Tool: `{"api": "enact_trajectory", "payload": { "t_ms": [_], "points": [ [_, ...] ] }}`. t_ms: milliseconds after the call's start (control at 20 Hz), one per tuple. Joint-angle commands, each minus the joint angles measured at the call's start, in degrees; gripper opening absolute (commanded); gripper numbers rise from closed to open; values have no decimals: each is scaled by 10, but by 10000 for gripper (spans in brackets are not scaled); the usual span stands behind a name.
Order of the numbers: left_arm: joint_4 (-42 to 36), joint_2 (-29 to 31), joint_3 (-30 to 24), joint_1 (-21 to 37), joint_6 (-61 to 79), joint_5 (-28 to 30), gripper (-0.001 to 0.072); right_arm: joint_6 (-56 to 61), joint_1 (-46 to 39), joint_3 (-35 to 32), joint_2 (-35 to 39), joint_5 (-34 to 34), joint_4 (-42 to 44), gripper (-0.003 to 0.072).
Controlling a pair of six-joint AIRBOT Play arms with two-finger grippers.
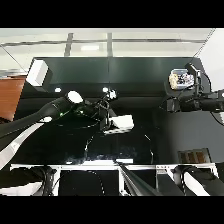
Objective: Fold the box and place the chain.
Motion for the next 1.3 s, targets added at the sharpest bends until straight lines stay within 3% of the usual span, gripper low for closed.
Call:
{"api": "enact_trajectory", "payload": {
  "t_ms": [0, 400, 650, 800, 850, 900, 950, 1100, 1250],
  "points": [
    [17, -1, 2, -7, 3, 9, 719, 0, 0, 0, 0, -2, 0, 17],
    [74, -1, 2, -53, -10, 57, 719, 0, 0, 0, 0, -2, 0, 17],
    [142, -5, 1, -113, -47, 176, 719, 0, 0, 0, 0, -7, 0, 17],
    [176, -7, 2, -124, -47, 146, 713, 0, 0, 0, 0, -10, 0, 17],
    [191, -5, 2, -124, -48, 127, 658, 0, 0, 0, 0, -10, 0, 17],
    [212, -1, 2, -122, -66, 118, 532, 0, 0, 0, 0, -10, 0, 17],
    [242, 8, 2, -117, -105, 117, 456, 0, 0, 0, 0, -10, 0, 17],
    [309, 52, 2, -66, -211, 113, 450, 0, 0, 0, 0, -10, 0, 17],
    [348, 103, 2, 41, -277, 86, 449, 0, 0, -1, 0, -14, -1, 17]
  ]
}}
